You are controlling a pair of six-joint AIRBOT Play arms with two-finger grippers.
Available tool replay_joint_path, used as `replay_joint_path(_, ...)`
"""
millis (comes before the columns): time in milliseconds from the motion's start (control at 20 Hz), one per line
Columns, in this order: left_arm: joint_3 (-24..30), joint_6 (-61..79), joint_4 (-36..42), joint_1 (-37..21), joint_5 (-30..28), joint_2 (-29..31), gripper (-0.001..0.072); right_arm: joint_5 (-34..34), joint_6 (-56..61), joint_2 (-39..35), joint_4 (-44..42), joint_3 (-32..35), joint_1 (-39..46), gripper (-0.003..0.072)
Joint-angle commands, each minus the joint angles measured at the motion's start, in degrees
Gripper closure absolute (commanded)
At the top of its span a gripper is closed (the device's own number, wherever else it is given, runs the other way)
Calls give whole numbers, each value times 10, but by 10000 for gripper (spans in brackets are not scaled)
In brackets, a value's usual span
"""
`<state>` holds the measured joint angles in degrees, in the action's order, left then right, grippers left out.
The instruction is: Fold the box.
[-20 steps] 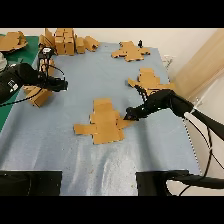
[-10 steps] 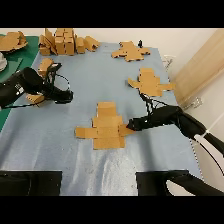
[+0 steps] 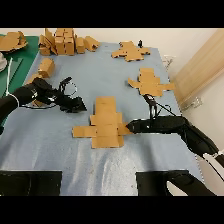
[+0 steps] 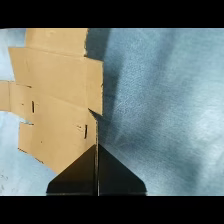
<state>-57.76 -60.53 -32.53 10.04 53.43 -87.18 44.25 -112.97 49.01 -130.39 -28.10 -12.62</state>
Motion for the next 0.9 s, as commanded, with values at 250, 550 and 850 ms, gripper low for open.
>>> replay_joint_path(250, -16, 144, 217, -7, 44, -50, 291, 0, 0, -8, 11, 21, -2, 684)
replay_joint_path(550, -58, 151, 228, 16, 76, -127, 291, 0, -1, -8, 18, 21, -2, 684)
replay_joint_path(850, -75, 164, 235, 42, 119, -144, 290, 0, 0, -8, 22, 21, -2, 684)
